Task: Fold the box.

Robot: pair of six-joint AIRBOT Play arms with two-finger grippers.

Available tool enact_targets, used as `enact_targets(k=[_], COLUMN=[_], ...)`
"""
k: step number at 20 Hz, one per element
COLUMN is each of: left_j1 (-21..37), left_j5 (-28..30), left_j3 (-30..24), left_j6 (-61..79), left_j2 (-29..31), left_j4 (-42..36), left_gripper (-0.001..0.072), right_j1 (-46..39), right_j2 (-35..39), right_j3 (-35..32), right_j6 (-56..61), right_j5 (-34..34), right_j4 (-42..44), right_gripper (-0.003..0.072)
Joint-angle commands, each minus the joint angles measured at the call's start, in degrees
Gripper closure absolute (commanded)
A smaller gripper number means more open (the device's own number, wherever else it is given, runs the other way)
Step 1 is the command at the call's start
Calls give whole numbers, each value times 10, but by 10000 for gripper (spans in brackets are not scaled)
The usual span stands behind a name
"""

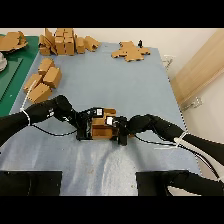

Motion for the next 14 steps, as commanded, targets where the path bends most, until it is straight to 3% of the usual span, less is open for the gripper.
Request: enact_targets(k=[1, 14], left_j1=[-18, -28], left_j5=[5, 63], left_j3=[-3, -12], left_j6=[0, -26], left_j2=[0, 0], left_j4=[0, 41], left_gripper=[11, 13], right_j1=[0, 0], right_j2=[0, 0], right_j3=[0, 0], right_j6=[0, 0], right_j5=[0, 0], right_j4=[0, 0], right_gripper=[129, 129])
